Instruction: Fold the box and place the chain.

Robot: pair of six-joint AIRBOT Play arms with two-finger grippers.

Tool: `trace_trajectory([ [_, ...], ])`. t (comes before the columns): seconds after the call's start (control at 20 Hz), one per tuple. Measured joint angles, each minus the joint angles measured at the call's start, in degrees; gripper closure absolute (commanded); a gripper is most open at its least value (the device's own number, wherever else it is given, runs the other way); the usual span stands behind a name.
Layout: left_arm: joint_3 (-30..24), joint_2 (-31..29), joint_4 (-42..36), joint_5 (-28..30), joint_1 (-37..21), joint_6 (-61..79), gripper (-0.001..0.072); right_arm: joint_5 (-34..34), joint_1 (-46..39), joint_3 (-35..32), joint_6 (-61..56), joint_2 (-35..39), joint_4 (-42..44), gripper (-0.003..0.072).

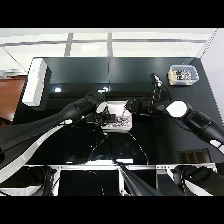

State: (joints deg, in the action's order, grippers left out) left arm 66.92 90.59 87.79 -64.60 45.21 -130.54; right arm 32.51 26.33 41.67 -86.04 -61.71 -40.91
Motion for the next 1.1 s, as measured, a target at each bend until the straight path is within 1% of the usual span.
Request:
trace_trajectory([
  [0.25, 0.0, 0.0, 0.0, 0.0, 0.0, 0.0, 0.0682, 9.8, -4.7, 5.0, 2.1, 6.6, -7.2, 0.0671],
  [0.4, 0.0, 0.0, 0.0, 0.0, 0.0, 0.0, 0.0682, 16.0, -8.2, 6.6, 2.3, 10.9, -9.1, 0.0671],
  [0.6, 0.0, 0.0, 0.0, 0.0, 0.0, 0.0, 0.0681, 25.6, -10.0, 7.2, 2.5, 13.3, -10.2, 0.0671],
  [0.7, 0.0, 0.0, 0.0, 0.0, 0.0, 0.0, 0.0682, 27.2, -8.9, 7.3, 2.5, 13.8, -9.7, 0.067],
  [0.8, 0.0, 0.0, 0.0, 0.0, 0.0, 0.0, 0.0681, 27.1, -7.5, 7.4, 3.1, 14.0, -7.5, 0.067],
  [1.1, 0.0, 0.0, 0.0, 0.0, 0.0, 0.0, 0.0682, 22.4, -5.7, 7.5, 7.0, 14.2, 4.7, 0.067],
])
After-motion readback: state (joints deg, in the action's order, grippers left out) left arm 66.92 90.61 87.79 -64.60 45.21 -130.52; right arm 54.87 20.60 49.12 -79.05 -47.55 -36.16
